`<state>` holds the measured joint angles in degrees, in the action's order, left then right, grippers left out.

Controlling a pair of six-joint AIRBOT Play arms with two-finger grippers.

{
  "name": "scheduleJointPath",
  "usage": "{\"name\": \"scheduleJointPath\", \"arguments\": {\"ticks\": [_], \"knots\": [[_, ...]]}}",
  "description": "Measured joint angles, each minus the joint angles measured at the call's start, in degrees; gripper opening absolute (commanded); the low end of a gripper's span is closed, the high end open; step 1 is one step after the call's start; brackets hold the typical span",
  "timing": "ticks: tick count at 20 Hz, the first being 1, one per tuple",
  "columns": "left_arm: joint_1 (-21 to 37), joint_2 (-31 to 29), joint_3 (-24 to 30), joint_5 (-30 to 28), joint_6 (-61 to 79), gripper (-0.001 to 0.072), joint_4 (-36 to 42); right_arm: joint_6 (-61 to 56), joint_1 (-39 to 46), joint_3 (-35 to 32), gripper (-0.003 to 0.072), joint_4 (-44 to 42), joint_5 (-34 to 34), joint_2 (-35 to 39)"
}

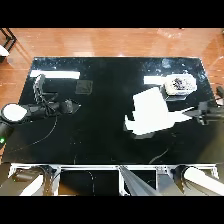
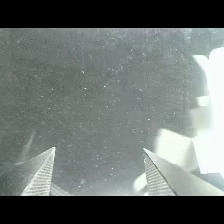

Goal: Fold the box and place the chain.

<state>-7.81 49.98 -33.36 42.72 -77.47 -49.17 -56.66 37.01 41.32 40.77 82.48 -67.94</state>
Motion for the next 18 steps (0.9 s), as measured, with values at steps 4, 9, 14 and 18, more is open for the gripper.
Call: {"name": "scheduleJointPath", "arguments": {"ticks": [4,9,14,18], "knots": [[-1.09,1.70,0.02,1.75,1.68,0.0639,2.56,-5.44,-15.15,-12.04,0.0020,-8.81,-13.70,14.32],[-2.14,5.18,0.00,2.80,2.58,0.0639,5.16,-6.58,-38.53,-20.00,0.0020,-13.22,-31.71,24.79],[0.42,11.06,-0.11,10.97,13.46,0.0639,12.55,-0.39,-55.39,-21.84,0.0020,-11.43,-45.44,27.28],[4.94,17.70,-0.11,20.76,27.36,0.0640,19.78,0.94,-59.39,-22.16,0.0020,-10.64,-49.51,27.71]]}}
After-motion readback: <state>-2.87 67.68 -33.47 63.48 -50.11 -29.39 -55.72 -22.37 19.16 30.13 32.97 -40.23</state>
